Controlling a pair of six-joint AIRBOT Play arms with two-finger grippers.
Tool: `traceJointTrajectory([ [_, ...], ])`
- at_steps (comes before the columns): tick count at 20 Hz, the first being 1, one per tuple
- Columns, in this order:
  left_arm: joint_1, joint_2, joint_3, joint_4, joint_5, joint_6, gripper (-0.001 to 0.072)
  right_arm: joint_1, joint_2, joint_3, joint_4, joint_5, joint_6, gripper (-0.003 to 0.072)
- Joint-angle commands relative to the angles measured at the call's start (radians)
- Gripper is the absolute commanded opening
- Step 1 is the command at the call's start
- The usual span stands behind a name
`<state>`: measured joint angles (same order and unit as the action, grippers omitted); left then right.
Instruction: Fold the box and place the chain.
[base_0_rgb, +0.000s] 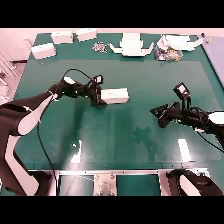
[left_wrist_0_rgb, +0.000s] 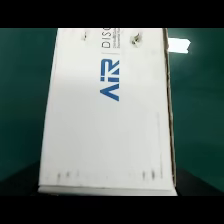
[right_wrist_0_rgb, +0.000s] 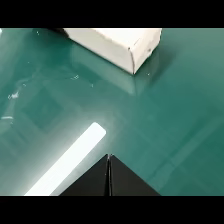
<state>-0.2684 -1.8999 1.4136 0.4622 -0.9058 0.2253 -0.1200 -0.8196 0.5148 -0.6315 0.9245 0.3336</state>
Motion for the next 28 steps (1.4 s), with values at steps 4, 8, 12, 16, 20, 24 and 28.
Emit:
traceJointTrajectory([
  [4,0.109,0.133,0.002,0.045,0.153,-0.257,0.0014,-0.001,0.010,-0.002,0.003,0.003,0.007,0.0010],
  [8,0.208,0.225,0.001,0.179,0.254,-0.463,0.0015,-0.002,0.011,-0.002,0.021,0.003,0.007,0.0010],
  [12,0.363,0.245,0.001,0.288,0.248,-0.673,0.0016,-0.001,0.011,-0.001,0.089,0.003,0.007,0.0010],
  [16,0.520,0.245,0.001,0.327,0.254,-0.683,0.0016,-0.001,0.011,-0.001,0.120,0.003,0.006,0.0010],
  [20,0.646,0.245,0.001,0.329,0.299,-0.696,0.0016,-0.001,0.010,-0.001,0.121,0.003,0.006,0.0010],
  [24,0.722,0.229,0.001,0.343,0.324,-0.695,0.0017,-0.001,0.010,-0.002,0.142,0.002,0.006,0.0010],
  [28,0.725,0.171,0.000,0.334,0.359,-0.700,0.0019,0.000,0.010,-0.002,0.169,0.002,0.006,0.0010],
])
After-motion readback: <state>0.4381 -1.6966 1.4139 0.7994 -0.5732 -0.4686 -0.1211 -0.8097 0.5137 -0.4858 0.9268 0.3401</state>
